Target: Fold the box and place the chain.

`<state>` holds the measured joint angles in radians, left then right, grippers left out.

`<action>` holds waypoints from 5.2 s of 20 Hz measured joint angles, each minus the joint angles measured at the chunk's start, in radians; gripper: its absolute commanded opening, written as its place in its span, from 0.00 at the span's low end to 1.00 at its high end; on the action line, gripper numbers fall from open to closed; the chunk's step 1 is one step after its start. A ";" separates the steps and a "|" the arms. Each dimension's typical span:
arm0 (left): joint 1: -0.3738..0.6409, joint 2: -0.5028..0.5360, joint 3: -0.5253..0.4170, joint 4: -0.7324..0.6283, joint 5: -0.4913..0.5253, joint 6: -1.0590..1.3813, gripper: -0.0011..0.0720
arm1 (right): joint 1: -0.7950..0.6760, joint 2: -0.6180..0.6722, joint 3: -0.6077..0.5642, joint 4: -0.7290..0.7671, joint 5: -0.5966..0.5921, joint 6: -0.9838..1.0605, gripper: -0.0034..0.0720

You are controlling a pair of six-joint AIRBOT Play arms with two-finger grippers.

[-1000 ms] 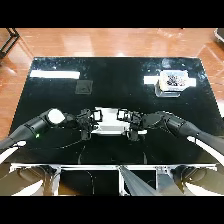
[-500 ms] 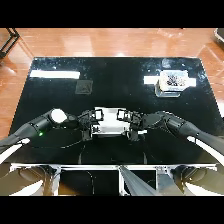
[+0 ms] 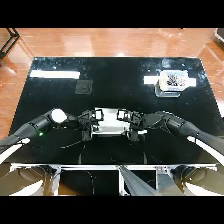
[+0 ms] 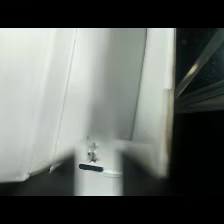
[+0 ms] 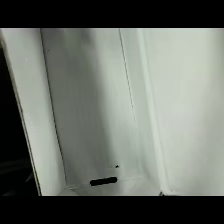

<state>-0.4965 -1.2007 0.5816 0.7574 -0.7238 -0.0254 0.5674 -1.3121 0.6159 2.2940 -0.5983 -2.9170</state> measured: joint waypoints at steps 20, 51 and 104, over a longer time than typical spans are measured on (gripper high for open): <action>0.560 0.082 -0.083 0.107 -0.252 -1.213 0.05 | 0.000 0.000 0.000 0.000 0.010 0.000 0.52; 0.354 -0.063 0.049 -0.233 -0.435 -1.089 0.72 | 0.000 0.000 0.000 0.002 0.011 0.000 0.52; -0.248 -0.132 0.319 0.710 -0.233 -2.196 0.61 | 0.000 0.000 0.000 0.001 0.014 0.000 0.52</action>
<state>-0.7444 -1.3327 0.9005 1.4677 -0.9569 -2.2215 0.5674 -1.3121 0.6155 2.2951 -0.5842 -2.9170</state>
